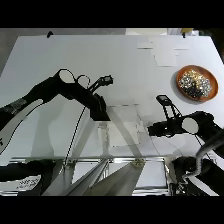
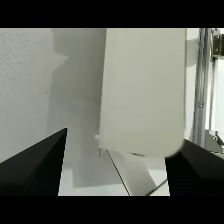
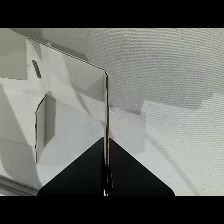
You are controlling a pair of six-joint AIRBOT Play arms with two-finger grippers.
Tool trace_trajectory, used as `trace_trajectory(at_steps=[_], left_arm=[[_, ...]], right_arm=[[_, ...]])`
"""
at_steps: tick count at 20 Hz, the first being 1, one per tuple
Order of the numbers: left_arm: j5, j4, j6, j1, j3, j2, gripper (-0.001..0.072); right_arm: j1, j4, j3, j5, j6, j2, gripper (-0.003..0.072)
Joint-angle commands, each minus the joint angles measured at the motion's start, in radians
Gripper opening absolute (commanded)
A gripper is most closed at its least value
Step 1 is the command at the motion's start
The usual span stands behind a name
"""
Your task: Fold the box and place the chain.
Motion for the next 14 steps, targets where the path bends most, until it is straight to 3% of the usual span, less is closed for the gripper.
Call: trace_trajectory(at_steps=[1, 5, 9, 12, 14], left_arm=[[0.057, -0.011, 0.019, -0.023, -0.002, -0.035, 0.0645], [0.167, -0.021, 0.020, -0.080, -0.002, -0.094, 0.0611], [0.212, -0.003, 0.024, -0.079, -0.002, -0.104, 0.0386], [0.174, 0.024, 0.040, -0.045, -0.002, -0.104, 0.0240], [0.132, 0.024, 0.102, -0.026, -0.002, -0.104, 0.0081]], right_arm=[[0.001, 0.002, 0.000, 0.000, 0.000, 0.001, 0.0018], [0.001, 0.004, 0.000, 0.000, 0.000, 0.001, 0.0018], [0.001, 0.004, 0.000, 0.001, 0.000, 0.001, 0.0018], [0.001, 0.004, 0.000, 0.001, 0.000, 0.001, 0.0018], [0.001, 0.004, 0.000, 0.001, 0.000, 0.001, 0.0018]])
